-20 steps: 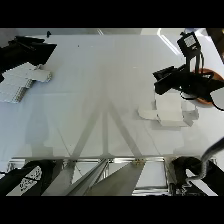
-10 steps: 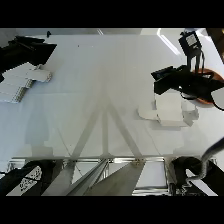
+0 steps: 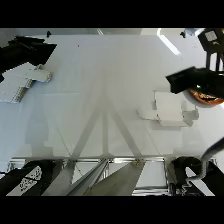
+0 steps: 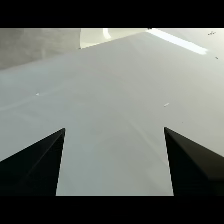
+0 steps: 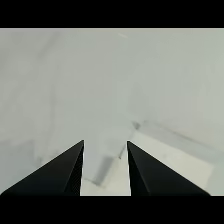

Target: Fold the box and place the chain.

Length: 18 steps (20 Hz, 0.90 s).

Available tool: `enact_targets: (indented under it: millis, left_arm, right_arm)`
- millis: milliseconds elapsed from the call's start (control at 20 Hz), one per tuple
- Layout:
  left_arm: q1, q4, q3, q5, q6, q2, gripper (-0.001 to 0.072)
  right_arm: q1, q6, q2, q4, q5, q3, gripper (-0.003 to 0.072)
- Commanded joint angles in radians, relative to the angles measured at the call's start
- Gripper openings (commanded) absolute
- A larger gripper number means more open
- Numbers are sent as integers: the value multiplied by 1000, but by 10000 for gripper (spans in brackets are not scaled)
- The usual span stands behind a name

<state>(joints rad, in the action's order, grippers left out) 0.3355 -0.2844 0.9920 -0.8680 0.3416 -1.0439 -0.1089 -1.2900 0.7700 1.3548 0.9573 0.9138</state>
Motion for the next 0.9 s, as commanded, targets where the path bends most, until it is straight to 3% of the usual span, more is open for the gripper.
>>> enact_targets:
  millis: [0, 250, 350, 650, 850]
  left_arm:
    - [0, 0, 1, 0, 0, 0, 695]
    - [0, 0, 1, 0, 0, 0, 695]
    - [0, 0, 1, 0, 0, 0, 695]
    - [0, 0, 1, 0, 0, 0, 695]
    - [0, 0, 1, 0, 0, 0, 695]
  right_arm:
    - [122, -75, -3, 185, 230, 15, 342]
    - [314, -93, 60, 371, 407, 15, 343]
    - [379, -89, 132, 356, 463, 14, 406]
    - [388, -51, 364, 359, 456, 15, 410]
    - [389, -53, 500, 371, 372, 14, 410]
